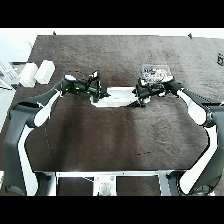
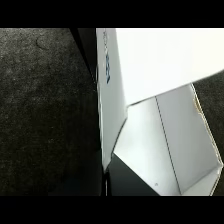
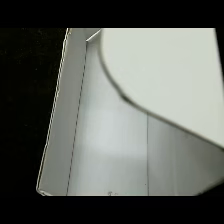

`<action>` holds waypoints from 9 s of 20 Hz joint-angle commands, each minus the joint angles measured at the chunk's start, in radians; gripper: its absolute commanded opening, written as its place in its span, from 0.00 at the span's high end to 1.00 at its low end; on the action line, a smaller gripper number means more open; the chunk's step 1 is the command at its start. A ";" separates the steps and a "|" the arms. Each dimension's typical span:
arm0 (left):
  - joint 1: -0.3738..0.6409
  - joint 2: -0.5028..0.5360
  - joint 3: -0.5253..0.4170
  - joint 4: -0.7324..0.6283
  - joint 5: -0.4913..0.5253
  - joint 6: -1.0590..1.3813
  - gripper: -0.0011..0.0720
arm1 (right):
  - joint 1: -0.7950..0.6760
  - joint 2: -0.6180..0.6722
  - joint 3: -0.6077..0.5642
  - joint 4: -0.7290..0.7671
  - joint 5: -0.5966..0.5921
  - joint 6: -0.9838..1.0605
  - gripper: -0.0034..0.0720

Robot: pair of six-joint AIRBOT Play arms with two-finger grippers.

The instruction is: Fold the box and place the chain.

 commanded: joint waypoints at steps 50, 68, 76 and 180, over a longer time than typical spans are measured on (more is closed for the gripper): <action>0.001 0.000 0.000 0.000 -0.001 0.000 0.96 | 0.006 -0.097 0.126 -0.018 0.097 0.163 0.21; 0.001 0.000 0.000 0.000 -0.001 0.000 0.96 | 0.005 -0.099 0.126 0.004 0.086 0.103 0.21; 0.001 0.000 0.000 0.000 -0.001 0.000 0.96 | 0.008 -0.101 0.126 0.005 0.086 0.065 0.19; -0.158 0.454 -0.477 -0.138 0.489 -0.042 0.96 | 0.021 -0.101 0.105 0.005 0.082 0.068 0.45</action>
